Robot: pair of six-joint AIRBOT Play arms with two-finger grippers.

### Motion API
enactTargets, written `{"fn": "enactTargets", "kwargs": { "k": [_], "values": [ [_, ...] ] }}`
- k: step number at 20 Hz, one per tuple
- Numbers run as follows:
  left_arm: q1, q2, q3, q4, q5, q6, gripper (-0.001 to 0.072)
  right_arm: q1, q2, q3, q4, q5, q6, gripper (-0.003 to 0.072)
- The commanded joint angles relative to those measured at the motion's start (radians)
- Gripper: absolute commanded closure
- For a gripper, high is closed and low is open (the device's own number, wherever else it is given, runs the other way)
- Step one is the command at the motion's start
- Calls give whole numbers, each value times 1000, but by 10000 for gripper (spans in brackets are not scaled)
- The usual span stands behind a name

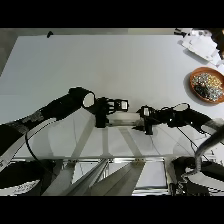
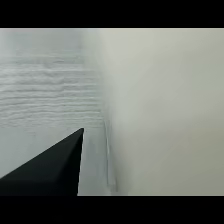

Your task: Fold the box and place the chain.

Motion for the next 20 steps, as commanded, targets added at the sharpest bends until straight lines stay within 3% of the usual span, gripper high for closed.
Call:
{"fn": "enactTargets", "kwargs": {
  "k": [1,2,5,7,8,11,14,17,20],
  "values": [
    [0,71,1,49,-8,-21,167,1,0,0,0,1,0,269],
    [0,99,1,90,-24,-24,121,1,0,0,0,1,0,269],
    [0,205,1,237,-98,-67,137,1,0,0,0,1,0,269],
    [3,288,1,256,-147,-140,145,1,0,0,0,1,0,269],
    [6,323,1,237,-162,-168,230,1,0,0,0,1,0,269],
    [7,403,1,131,-167,-180,707,1,0,0,0,1,0,269],
    [6,389,-3,-116,-220,-82,703,1,0,0,0,1,0,269],
    [6,312,-14,-392,-253,105,703,1,0,0,0,1,-1,269],
    [-3,198,-14,-460,-251,169,704,1,0,0,0,1,0,269]
  ]
}}
